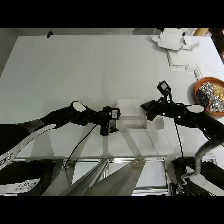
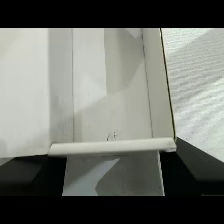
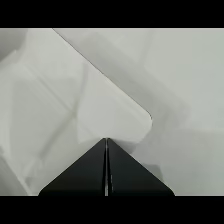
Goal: Fold the box and place the chain.
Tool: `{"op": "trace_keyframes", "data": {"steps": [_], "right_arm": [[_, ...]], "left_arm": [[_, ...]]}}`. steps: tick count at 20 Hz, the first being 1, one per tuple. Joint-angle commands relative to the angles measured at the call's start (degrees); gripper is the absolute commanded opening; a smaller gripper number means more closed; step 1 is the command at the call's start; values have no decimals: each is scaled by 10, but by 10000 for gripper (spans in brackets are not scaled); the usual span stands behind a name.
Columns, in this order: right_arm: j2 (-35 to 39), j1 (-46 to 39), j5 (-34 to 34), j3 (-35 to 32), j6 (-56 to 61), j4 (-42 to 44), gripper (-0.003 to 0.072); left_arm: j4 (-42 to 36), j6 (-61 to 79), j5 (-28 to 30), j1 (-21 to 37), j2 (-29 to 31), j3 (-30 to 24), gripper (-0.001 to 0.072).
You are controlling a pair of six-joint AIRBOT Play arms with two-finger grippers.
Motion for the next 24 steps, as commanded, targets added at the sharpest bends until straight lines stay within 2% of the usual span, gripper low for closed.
{"op": "trace_keyframes", "data": {"steps": [1, 3, 8, 12, 14, 16, 18, 24], "right_arm": [[-14, 1, -9, 7, 48, -48, 19], [14, 1, 33, 27, 86, -111, 19], [149, -1, 118, 63, 120, -359, 19], [161, -46, 171, 61, 120, -480, 20], [146, -56, 168, 54, 91, -480, 20], [124, -56, 169, 44, 11, -467, 34], [100, -56, 169, 30, -86, -466, 209], [70, -56, 167, 0, -228, -311, 182]], "left_arm": [[0, 0, 0, 0, 0, 0, 320], [0, 0, 0, 0, 0, 0, 320], [0, 0, 0, 0, 0, 0, 320], [0, 0, 0, 0, 0, 0, 320], [0, 0, 0, 0, 0, 0, 320], [0, 0, 0, 0, 0, 0, 320], [0, 0, 0, 0, 0, 0, 320], [0, 0, 0, 0, 0, 0, 320]]}}
